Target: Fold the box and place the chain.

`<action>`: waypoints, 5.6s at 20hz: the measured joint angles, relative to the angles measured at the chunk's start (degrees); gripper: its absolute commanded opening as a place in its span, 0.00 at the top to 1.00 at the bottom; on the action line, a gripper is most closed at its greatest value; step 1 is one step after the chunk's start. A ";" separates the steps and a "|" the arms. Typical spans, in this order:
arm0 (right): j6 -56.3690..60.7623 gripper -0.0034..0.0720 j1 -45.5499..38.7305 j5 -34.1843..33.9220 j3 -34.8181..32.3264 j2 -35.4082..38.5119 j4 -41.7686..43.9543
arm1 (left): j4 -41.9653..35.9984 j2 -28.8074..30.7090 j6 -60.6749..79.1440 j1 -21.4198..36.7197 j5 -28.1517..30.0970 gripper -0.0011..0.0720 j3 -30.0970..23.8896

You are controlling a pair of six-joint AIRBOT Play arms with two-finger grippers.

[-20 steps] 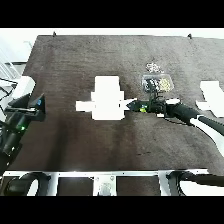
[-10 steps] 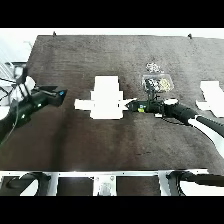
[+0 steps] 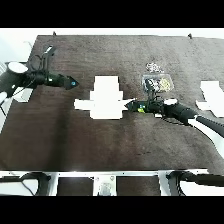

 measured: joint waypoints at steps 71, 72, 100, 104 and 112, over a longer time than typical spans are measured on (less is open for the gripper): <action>-0.61 0.56 -12.76 8.09 -0.15 7.10 -0.59 | -4.85 -30.27 32.26 -8.98 -26.23 0.97 30.60; -0.63 0.56 -13.40 8.81 -0.26 7.54 -0.59 | -4.85 -29.55 33.75 -8.98 -26.12 0.97 29.99; -0.68 0.56 -15.13 10.51 -4.37 8.68 -0.42 | -15.63 -22.16 69.96 -8.96 -4.92 0.96 3.32; -0.70 0.56 -14.49 10.56 -4.37 8.68 -0.42 | -16.17 -23.06 70.99 -8.96 -4.90 0.96 3.32; -1.05 0.56 -14.10 10.51 -4.37 8.70 -0.42 | -19.58 -23.69 72.96 -8.68 -3.15 0.96 3.30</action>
